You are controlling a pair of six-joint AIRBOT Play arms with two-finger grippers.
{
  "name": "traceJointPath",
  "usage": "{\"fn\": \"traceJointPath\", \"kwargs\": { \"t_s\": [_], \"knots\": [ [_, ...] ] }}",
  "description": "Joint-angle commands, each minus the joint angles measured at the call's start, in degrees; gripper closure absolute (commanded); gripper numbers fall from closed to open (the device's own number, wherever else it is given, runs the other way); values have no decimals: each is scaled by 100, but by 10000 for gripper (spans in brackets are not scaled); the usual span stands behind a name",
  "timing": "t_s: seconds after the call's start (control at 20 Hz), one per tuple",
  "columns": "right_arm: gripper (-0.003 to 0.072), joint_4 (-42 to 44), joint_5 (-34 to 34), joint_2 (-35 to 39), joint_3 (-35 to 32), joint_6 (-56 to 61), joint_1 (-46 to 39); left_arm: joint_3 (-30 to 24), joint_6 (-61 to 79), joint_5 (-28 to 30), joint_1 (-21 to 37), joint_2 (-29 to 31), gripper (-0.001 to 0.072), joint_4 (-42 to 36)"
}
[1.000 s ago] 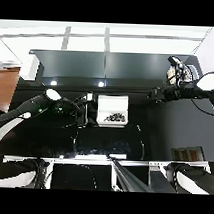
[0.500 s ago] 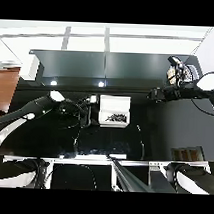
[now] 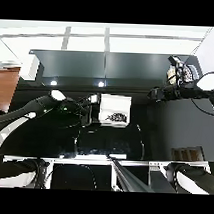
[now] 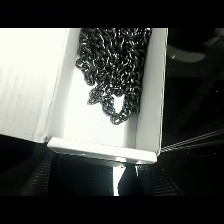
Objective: Fold the box and place the chain.
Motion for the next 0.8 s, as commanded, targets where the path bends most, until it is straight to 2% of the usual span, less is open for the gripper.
{"fn": "traceJointPath", "kwargs": {
  "t_s": [0.0, 0.2, 0.5, 0.55, 0.65, 0.7, 0.75],
  "knots": [
    [378, -2, -13, 0, 2, 2, -2, 15, 214, -101, -4, -9, 3, -59],
    [379, -2, -13, 0, 2, 2, -2, 11, 398, -317, -4, -9, 3, -57],
    [379, 2, -61, -50, 2, 2, 0, 11, 396, -271, -103, -9, 20, -9],
    [379, 4, -61, -74, 2, 2, 2, 11, 396, -267, -107, -9, 40, 9],
    [377, 24, -61, -149, 2, 2, 44, 11, 396, -260, -109, -9, 214, 9],
    [365, 28, -66, -195, 2, 4, 111, 11, 396, -260, -109, -9, 222, 9],
    [309, 46, -81, -254, 2, 15, 208, 11, 396, -260, -109, -9, 222, 9]
  ]
}}
